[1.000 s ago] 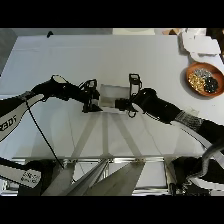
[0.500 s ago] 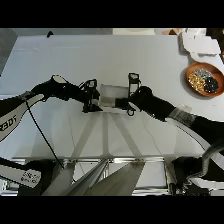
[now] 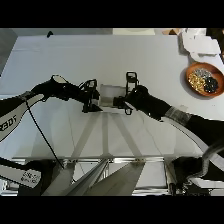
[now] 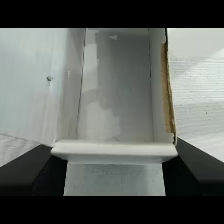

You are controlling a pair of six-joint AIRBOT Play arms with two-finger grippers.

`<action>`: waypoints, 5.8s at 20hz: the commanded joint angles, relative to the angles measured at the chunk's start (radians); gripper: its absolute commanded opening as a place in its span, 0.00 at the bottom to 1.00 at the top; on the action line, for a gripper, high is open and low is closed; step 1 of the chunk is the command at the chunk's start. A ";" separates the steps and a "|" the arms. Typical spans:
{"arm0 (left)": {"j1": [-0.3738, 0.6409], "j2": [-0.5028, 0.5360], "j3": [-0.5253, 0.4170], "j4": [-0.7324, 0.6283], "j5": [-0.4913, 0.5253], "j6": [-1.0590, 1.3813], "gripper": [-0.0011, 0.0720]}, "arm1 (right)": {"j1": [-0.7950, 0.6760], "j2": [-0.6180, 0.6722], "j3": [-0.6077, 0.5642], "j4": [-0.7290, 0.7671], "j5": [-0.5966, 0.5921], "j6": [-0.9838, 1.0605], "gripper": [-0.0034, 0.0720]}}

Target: Fold the box and place the chain.

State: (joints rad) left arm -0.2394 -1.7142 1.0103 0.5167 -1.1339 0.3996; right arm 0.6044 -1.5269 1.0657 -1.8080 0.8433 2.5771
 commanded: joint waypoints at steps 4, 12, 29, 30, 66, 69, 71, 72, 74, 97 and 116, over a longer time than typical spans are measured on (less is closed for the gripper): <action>0.001 -0.001 0.000 0.000 0.000 0.000 0.49 | 0.022 -0.051 0.032 -0.064 0.021 0.124 0.25; 0.001 -0.001 0.000 0.000 0.000 0.000 0.49 | 0.022 -0.050 0.044 -0.068 0.037 0.173 0.54; 0.001 -0.001 0.000 0.000 0.000 0.000 0.49 | -0.075 0.458 0.044 -0.605 0.558 -0.175 0.65; 0.001 -0.001 0.000 0.000 0.000 0.000 0.49 | -0.137 0.461 0.044 -0.600 0.555 -0.235 0.65; 0.001 -0.001 0.000 0.000 0.000 0.000 0.49 | -1.159 -0.201 0.200 0.235 -0.154 -0.621 0.09; 0.001 -0.001 0.000 0.000 0.000 0.000 0.49 | -1.147 -0.160 0.202 0.233 -0.134 -0.695 0.06; 0.001 -0.001 0.000 0.000 0.000 0.000 0.49 | -1.133 -0.112 0.204 0.232 -0.124 -0.739 0.06; 0.001 -0.001 0.000 0.000 0.000 0.000 0.49 | -1.125 -0.085 0.203 0.231 -0.115 -0.774 0.06; 0.001 -0.001 0.000 0.000 0.000 0.000 0.49 | -1.106 -0.019 0.203 0.184 -0.089 -0.840 0.06; 0.001 -0.001 0.000 0.000 0.000 0.000 0.49 | -0.642 0.482 -0.102 0.156 0.274 -1.024 0.05; 0.001 -0.001 0.000 0.000 0.000 0.000 0.49 | -0.054 0.305 -0.104 0.344 -0.279 -0.768 0.05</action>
State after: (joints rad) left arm -0.2394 -1.7142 1.0103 0.5159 -1.1339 0.4000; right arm 0.5236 -1.1976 0.9619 -1.5028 0.6788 1.7962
